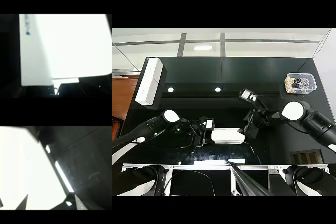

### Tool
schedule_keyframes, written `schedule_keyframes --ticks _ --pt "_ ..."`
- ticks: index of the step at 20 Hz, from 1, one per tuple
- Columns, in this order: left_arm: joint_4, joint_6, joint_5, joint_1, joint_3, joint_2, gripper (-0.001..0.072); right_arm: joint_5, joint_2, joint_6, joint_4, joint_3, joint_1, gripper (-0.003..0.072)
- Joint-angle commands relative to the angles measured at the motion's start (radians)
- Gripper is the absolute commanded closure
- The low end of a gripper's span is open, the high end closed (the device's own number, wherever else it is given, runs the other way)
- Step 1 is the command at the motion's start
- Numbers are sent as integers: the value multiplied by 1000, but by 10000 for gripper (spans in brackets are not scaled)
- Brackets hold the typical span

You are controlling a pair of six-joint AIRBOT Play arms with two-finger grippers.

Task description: Fold the box and place the chain.

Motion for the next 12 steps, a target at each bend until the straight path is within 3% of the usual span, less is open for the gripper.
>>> schedule_keyframes --ticks 1,6,12 --pt "0 0 0 -1 0 -1 173 42 -14 -156 -25 -9 22 -34" --pt "0 -8 -5 -1 0 -1 173 11 -29 -316 42 -14 69 -34" --pt "0 -8 -5 -1 0 -1 173 -27 -32 -331 49 -16 75 -34"
